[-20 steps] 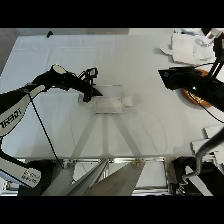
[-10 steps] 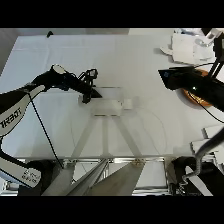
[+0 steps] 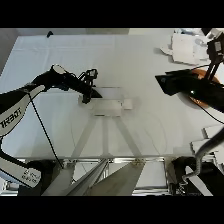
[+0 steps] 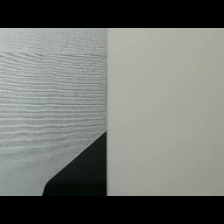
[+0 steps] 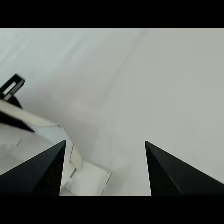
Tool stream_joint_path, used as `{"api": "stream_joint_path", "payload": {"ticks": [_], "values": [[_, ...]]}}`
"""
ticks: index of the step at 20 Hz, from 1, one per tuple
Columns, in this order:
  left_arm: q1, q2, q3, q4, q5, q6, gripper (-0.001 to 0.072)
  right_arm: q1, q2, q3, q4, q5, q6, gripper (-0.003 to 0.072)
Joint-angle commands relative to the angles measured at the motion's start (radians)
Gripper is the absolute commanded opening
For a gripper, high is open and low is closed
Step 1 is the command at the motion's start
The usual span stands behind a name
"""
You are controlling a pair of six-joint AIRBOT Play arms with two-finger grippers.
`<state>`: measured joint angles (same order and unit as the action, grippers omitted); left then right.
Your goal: Fold the box and place the chain.
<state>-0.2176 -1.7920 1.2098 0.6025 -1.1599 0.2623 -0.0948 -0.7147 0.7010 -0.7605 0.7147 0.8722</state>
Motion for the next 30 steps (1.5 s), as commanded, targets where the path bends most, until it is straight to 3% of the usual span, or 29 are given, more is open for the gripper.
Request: {"api": "stream_joint_path", "payload": {"ticks": [1,3,11,18,23,30], "values": [[0.0,0.0,0.0,0.0,0.0,0.0,0.0007,0.0,0.0,0.001,0.001,0.235,-0.218,0.0587],[0.0,0.0,0.0,0.0,0.0,0.0,0.0007,0.0,0.0,0.001,0.002,0.303,-0.386,0.0695],[0.0,0.0,0.0,0.0,0.0,0.0,0.0008,0.0,0.0,0.001,0.004,0.38,-0.801,0.0699],[0.0,0.0,0.0,0.0,0.0,0.0,0.0008,0.008,0.0,0.001,0.009,0.419,-0.879,0.07],[0.0,0.0,0.0,0.0,0.0,0.0,0.0008,0.104,-0.014,0.001,0.091,0.423,-0.877,0.0695],[0.0,0.0,0.0,0.0,0.0,0.0,0.0014,0.123,-0.242,0.001,0.082,0.495,-0.845,0.0694]]}}
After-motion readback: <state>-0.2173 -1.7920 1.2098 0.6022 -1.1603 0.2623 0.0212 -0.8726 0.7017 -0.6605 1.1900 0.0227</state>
